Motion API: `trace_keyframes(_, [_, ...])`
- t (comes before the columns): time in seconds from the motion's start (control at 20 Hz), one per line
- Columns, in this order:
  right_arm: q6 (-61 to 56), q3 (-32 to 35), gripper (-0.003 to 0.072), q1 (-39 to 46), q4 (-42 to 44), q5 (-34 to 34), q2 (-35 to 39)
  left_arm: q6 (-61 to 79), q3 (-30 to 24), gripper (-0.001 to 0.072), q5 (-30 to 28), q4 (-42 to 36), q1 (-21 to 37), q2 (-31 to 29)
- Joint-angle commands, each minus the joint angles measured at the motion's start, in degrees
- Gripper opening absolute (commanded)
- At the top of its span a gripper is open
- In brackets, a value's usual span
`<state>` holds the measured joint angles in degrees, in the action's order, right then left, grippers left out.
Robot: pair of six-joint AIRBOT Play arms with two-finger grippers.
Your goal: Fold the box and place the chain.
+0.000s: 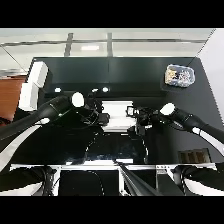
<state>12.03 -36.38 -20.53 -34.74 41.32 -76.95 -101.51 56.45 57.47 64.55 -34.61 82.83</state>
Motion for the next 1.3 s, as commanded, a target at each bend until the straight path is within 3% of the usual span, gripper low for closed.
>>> trace_keyframes(0.0, [-0.02,-0.02,0.0085,0.00,0.00,0.00,-0.02,-8.92,2.95,0.0397,1.09,8.28,-2.36,2.91])
trace_keyframes(0.35, [-0.02,-0.02,0.0085,0.00,0.00,0.02,-0.02,-23.71,9.55,0.0397,7.78,21.09,-8.09,5.60])
trace_keyframes(0.65, [-0.02,-0.02,0.0085,0.00,0.00,0.02,-0.02,-26.69,13.14,0.0396,9.57,22.16,-10.01,8.59])
trace_keyframes(0.7, [-0.02,-0.02,0.0085,0.00,0.00,0.02,-0.02,-26.67,13.51,0.0284,9.77,22.18,-10.05,8.79])
trace_keyframes(0.75, [-0.02,-0.02,0.0085,0.00,0.00,0.02,-0.02,-26.69,13.64,0.0119,9.66,22.18,-10.23,8.81])
trace_keyframes(0.85, [-0.02,-0.02,0.0085,0.00,0.00,0.02,-0.02,-27.61,13.70,0.0023,9.22,21.86,-10.25,8.81])
trace_keyframes(0.95, [-0.02,-0.02,0.0085,0.00,0.00,0.02,-0.02,-27.74,13.77,0.0023,9.25,21.77,-10.25,8.81])
trace_keyframes(1.0, [-0.02,-0.02,0.0085,0.00,0.00,0.00,-0.02,-27.74,13.79,0.0031,9.22,21.73,-10.25,8.81])
trace_keyframes(1.1, [-0.02,-0.02,0.0085,0.00,0.00,0.00,-0.02,-27.74,14.14,0.0368,9.07,21.70,-10.25,8.81])
trace_keyframes(1.15, [0.00,-0.02,0.0085,0.00,0.00,0.02,-0.02,-27.76,14.29,0.0416,9.05,21.73,-10.19,8.79])
trace_keyframes(1.25, [-0.02,-0.02,0.0085,0.00,0.00,0.00,-0.02,-27.80,14.29,0.0411,8.94,21.75,-10.12,8.76])
